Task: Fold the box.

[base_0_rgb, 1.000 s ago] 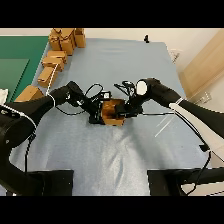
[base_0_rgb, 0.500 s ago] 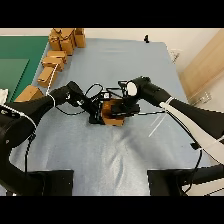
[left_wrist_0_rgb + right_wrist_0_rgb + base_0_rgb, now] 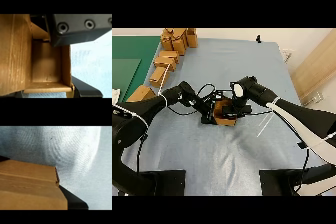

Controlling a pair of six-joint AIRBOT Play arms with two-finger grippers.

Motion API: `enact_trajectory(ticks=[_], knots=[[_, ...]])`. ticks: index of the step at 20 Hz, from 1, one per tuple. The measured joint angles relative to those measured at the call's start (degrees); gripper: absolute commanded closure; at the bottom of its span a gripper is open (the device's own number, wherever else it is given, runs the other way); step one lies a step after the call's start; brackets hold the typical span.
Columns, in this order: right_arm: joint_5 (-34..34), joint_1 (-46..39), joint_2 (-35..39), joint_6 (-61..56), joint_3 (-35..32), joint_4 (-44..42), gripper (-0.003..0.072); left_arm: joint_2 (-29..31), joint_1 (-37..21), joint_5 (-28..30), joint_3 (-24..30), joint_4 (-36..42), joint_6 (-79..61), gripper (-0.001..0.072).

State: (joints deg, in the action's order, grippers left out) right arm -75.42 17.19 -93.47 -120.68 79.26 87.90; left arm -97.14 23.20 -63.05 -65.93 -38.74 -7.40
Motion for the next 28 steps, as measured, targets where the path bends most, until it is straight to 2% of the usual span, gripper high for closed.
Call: enact_trajectory(ticks=[17, 18, 19, 20, 28], knots=[[1.42, 0.37, -3.06, -0.98, 0.09, -0.17, 0.0388, 0.0, 0.0, 0.09, 0.0, 0.0, 0.76, 0.0294], [1.49, 0.37, -3.19, -1.01, 0.09, -0.17, 0.0407, 0.0, 0.0, 0.07, 0.0, -0.02, 0.76, 0.0294], [1.51, 0.37, -3.3, -1.01, 0.11, -0.17, 0.0526, 0.0, 0.0, 0.09, 0.0, -0.02, 0.76, 0.0295], [1.27, 0.37, -3.37, -1.25, 0.22, 0.04, 0.0676, 0.0, 0.0, 0.07, 0.0, 0.0, 0.81, 0.0294], [1.42, 0.55, -3.54, -1.07, 1.16, 0.09, 0.0679, 0.0, 0.0, 0.0, 0.0, 0.04, 0.98, 0.0294]])
